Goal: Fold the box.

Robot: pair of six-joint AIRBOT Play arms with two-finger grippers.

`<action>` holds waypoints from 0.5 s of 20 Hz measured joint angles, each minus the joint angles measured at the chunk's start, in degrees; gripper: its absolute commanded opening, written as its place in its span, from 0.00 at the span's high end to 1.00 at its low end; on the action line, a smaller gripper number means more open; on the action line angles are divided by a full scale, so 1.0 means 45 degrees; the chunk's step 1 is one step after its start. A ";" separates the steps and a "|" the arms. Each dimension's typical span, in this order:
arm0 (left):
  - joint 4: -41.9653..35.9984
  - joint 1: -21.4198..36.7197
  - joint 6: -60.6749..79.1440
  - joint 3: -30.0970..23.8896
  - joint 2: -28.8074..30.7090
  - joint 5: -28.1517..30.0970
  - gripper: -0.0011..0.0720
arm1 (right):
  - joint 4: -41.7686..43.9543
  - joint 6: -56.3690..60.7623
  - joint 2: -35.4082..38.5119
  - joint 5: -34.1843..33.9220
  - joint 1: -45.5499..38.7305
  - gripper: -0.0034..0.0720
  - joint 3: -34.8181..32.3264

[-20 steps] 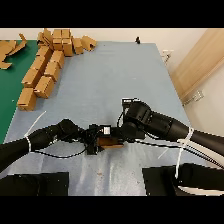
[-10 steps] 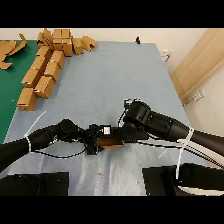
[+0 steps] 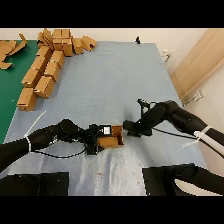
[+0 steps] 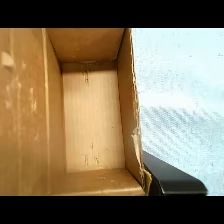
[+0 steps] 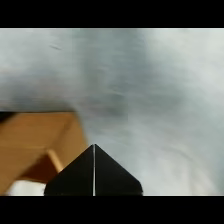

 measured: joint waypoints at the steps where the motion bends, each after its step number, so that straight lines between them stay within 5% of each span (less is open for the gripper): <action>1: 0.0000 0.0005 0.0005 0.0000 0.0000 0.0000 0.15 | 0.1447 -0.1671 -0.0209 0.0321 -0.0835 0.95 -0.0092; 4: 0.0000 0.0000 0.0034 0.0000 0.0000 0.0000 0.15 | 0.4269 -0.5348 -0.1253 0.0466 -0.2574 0.95 0.0219; 10: 0.0000 0.0005 0.0034 0.0000 0.0000 0.0000 0.15 | 0.6047 -0.8442 -0.2346 -0.0321 -0.3560 0.95 0.1059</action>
